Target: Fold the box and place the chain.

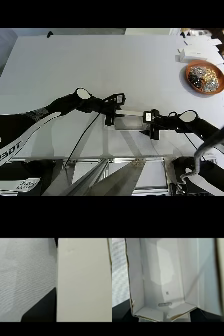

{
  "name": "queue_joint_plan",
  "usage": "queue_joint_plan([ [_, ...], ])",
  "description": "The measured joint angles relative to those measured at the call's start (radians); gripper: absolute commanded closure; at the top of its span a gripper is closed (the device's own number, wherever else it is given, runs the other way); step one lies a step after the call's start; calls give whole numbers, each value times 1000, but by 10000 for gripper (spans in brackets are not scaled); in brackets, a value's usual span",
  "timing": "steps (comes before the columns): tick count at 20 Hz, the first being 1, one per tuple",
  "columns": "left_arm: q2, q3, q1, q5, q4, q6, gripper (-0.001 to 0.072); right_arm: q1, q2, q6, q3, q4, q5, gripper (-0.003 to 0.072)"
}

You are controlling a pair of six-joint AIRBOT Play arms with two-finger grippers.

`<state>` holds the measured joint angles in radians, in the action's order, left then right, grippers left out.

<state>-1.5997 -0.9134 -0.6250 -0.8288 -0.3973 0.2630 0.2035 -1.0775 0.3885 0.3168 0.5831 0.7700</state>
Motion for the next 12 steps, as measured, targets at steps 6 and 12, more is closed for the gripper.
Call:
queue_joint_plan([
  [6,0,0,0,0,0,0,699,0,-13,11,0,-10,0,290],
  [12,0,0,0,1,0,0,699,0,-14,13,0,-11,-3,282],
])
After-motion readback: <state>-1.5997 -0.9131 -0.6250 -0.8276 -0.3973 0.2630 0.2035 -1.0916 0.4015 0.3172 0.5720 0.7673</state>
